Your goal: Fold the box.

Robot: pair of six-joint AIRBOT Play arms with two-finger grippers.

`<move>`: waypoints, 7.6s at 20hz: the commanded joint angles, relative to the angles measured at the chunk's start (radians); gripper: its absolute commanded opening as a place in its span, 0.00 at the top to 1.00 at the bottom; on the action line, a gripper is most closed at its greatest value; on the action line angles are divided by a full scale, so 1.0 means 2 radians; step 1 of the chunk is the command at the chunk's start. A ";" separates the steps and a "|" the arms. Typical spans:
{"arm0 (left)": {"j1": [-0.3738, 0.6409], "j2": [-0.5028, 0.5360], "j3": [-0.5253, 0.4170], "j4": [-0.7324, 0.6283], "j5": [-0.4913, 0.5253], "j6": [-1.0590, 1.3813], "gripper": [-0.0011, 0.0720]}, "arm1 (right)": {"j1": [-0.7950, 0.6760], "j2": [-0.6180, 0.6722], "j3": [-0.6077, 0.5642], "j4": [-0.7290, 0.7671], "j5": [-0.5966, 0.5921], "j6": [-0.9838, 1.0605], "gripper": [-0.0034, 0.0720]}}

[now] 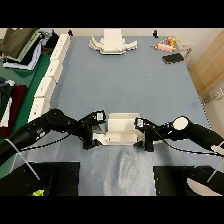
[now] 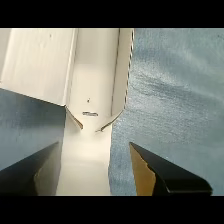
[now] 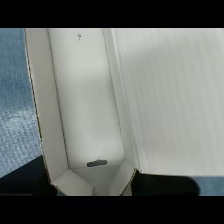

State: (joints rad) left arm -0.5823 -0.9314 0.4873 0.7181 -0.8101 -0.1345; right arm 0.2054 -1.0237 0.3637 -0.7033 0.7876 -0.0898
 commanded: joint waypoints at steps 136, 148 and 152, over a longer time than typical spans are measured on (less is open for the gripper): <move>-0.211 -0.136 0.170 0.344 -0.028 -1.126 0.50 | 0.000 0.000 0.000 0.000 0.000 0.000 0.29; -0.261 -0.241 0.278 0.436 -0.142 -1.192 0.50 | 0.000 0.000 0.000 0.000 0.000 0.000 0.29; -0.267 -0.255 0.286 0.440 -0.155 -1.200 0.50 | 0.000 0.000 0.000 0.000 0.000 0.000 0.29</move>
State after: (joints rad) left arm -1.1069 -1.4162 1.0397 1.5814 -1.0889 -2.5156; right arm 0.2054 -1.0237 0.3637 -0.7029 0.7879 -0.0898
